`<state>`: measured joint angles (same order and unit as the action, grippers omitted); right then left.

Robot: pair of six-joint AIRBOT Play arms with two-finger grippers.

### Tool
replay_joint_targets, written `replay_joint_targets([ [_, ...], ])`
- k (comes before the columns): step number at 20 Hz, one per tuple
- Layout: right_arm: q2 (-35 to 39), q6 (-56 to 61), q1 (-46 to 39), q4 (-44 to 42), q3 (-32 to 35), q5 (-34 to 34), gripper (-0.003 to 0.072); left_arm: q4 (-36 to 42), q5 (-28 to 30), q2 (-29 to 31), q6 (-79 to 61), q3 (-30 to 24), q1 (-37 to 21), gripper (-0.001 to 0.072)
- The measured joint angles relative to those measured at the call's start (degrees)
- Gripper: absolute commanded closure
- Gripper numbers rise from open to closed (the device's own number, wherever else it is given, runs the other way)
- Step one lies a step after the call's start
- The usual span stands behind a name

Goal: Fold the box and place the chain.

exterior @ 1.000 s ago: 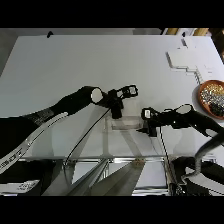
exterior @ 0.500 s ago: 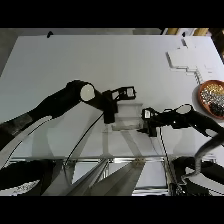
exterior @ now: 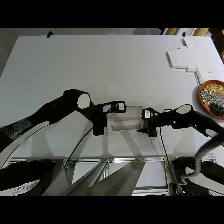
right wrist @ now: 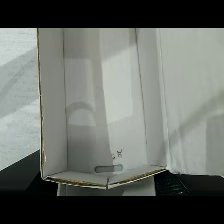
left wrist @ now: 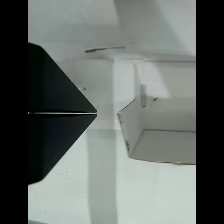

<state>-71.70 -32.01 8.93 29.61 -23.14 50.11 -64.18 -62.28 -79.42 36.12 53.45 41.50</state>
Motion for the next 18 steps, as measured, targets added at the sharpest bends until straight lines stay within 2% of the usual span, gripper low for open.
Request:
replay_joint_targets([
  [1,0.0,0.0,0.0,0.0,0.0,0.0,0.0307,-0.2,0.0,0.0,-0.4,-0.5,-0.3,0.0659],
  [4,0.0,0.0,0.0,0.0,0.0,0.0,0.0307,-0.5,0.9,0.0,-5.0,-2.8,-0.9,0.0476],
  [6,0.0,0.0,0.0,0.0,0.0,0.0,0.0307,-0.7,2.4,0.0,-9.2,-4.2,-1.0,0.0409],
  [7,0.0,0.0,0.0,0.0,0.0,0.0,0.0307,-0.6,3.3,0.1,-10.8,-4.7,-1.1,0.0404],
  [9,0.0,0.0,0.0,0.0,0.0,0.0,0.0307,-0.3,4.9,0.3,-12.8,-5.2,-1.1,0.0288],
  [14,0.0,0.1,0.0,-0.1,0.0,0.0,0.0307,1.5,10.5,2.1,-14.9,-5.7,-1.1,0.0287],
  [18,0.0,0.1,0.0,-0.1,0.0,0.0,0.0307,2.6,12.7,2.6,-15.3,-5.8,-1.1,0.0296],
])
